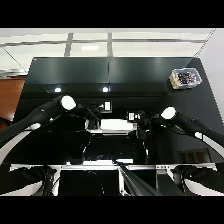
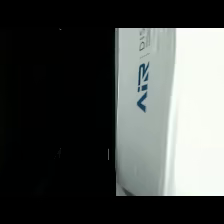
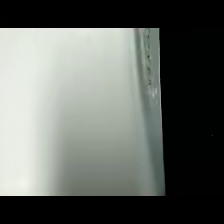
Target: Fold the box and place the chain.
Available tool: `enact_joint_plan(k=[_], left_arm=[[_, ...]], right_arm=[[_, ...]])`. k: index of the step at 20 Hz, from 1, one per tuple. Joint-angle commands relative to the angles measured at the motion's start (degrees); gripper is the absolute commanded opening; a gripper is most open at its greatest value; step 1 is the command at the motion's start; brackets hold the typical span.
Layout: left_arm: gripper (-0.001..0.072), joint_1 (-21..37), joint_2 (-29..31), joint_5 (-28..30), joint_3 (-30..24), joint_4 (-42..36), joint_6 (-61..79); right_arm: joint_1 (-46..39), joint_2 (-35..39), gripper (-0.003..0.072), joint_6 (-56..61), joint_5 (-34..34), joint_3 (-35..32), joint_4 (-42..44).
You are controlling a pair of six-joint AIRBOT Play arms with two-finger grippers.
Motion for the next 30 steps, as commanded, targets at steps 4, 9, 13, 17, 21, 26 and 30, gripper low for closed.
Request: enact_joint_plan(k=[4,9,13,17,21,26,30], left_arm=[[0.0513,1.99,12.61,-9.75,0.04,11.54,-15.41],[0.0024,4.63,15.04,-30.16,-0.61,16.33,-29.18],[0.0025,1.73,15.04,-25.59,-8.35,2.01,-36.30],[0.0025,0.68,14.99,-12.09,-12.83,-15.50,-22.71],[0.0026,0.68,14.99,2.03,-12.55,-16.83,-22.64],[0.0026,0.66,14.78,11.47,-11.34,-16.92,-22.64],[0.0026,0.66,12.31,16.79,-11.28,-16.81,-22.64]], right_arm=[[-0.02,0.04,0.0437,0.02,0.02,-0.02,0.07],[-0.04,0.04,0.0437,0.02,0.04,-0.02,0.09],[-0.04,0.04,0.0437,0.02,0.04,-0.02,0.07],[-0.04,0.04,0.0437,0.02,0.04,-0.02,0.07],[-0.04,0.04,0.0437,0.02,0.04,-0.02,0.07],[-0.04,0.04,0.0437,0.02,0.04,-0.02,0.09],[-0.02,0.04,0.0437,0.02,0.04,-0.02,0.07]])
